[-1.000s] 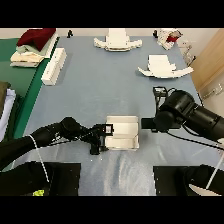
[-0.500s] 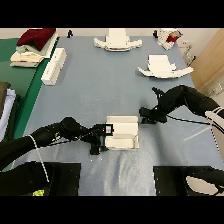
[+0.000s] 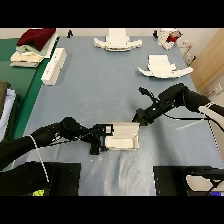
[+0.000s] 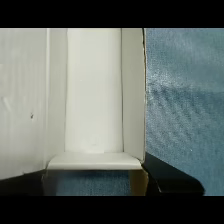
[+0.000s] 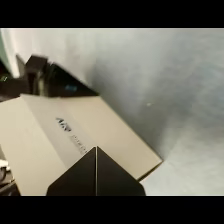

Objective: Fold the box.

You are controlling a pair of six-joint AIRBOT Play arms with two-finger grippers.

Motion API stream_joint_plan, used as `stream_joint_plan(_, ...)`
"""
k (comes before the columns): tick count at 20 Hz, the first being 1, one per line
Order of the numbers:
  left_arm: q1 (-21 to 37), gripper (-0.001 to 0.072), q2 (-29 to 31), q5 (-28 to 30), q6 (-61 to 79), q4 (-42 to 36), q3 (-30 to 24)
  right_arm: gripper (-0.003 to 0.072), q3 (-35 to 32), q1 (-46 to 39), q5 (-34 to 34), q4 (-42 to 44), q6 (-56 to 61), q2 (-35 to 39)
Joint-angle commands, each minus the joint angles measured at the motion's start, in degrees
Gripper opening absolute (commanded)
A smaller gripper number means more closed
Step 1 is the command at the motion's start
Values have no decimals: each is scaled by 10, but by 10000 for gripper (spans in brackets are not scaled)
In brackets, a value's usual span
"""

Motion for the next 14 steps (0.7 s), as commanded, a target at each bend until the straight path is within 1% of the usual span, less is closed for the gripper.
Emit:
stream_joint_plan(1,0,446,0,0,0,0,0,2,-13,14,-54,13,-68,16)
stream_joint_plan(4,0,446,0,0,0,0,0,2,-33,37,-10,0,-91,56)
stream_joint_plan(6,0,446,0,0,0,0,0,2,-57,64,57,-29,-103,94)
stream_joint_plan(10,0,446,0,0,0,0,0,2,-133,154,229,-50,-136,188)
stream_joint_plan(14,0,446,0,0,0,0,0,3,-185,249,354,-84,-135,278)
